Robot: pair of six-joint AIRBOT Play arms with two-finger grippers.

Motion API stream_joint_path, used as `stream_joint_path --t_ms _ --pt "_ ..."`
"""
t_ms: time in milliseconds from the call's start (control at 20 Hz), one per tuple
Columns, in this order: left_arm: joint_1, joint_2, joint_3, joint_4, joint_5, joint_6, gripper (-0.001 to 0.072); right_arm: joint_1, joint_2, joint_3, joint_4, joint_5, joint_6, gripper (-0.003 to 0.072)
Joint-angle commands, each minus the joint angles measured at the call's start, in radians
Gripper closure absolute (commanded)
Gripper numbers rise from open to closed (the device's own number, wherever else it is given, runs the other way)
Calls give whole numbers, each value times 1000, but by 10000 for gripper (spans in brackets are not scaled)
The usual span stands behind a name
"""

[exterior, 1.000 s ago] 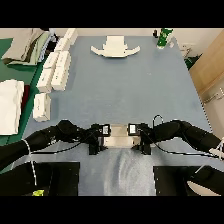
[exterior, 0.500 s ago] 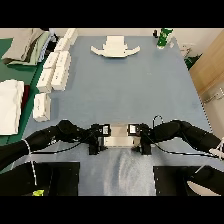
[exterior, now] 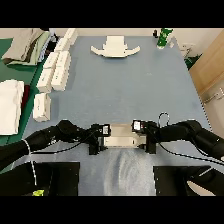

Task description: Fold the box.

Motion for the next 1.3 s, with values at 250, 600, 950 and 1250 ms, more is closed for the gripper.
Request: stream_joint_path --t_ms 250,600,950,1250 --pt "0 0 1 0 0 0 243 0 306 61 -221 -360 890 -12" --pt "0 0 1 0 -1 0 243 4 229 71 347 -113 1077 351" --pt "0 0 1 0 0 0 243 3 -153 252 330 42 1032 352" --pt "0 0 1 0 0 0 243 3 -399 299 327 86 935 353"
